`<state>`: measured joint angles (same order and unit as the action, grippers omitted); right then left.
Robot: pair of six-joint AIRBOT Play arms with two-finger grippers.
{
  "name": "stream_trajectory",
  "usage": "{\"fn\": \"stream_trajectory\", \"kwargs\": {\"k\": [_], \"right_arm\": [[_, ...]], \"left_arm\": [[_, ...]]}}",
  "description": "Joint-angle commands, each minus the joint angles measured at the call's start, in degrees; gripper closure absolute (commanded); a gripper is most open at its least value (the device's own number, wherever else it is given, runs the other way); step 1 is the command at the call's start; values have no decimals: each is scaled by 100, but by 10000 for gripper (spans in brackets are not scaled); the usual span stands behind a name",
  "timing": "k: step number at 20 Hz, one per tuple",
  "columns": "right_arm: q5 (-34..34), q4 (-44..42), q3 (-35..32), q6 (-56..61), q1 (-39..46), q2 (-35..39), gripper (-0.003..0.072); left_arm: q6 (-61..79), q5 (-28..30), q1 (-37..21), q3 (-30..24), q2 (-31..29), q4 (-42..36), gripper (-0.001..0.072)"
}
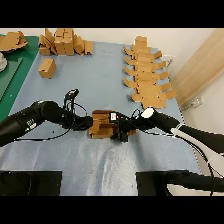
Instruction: Fold the box.
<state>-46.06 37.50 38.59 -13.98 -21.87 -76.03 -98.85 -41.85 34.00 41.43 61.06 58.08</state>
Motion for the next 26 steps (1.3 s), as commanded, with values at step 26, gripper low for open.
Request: {"fn": "stream_trajectory", "kwargs": {"k": [26], "right_arm": [[-2,2,2,0,-2,-4,105]], "left_arm": [[-2188,-551,999,916,1034,1552,343]]}}
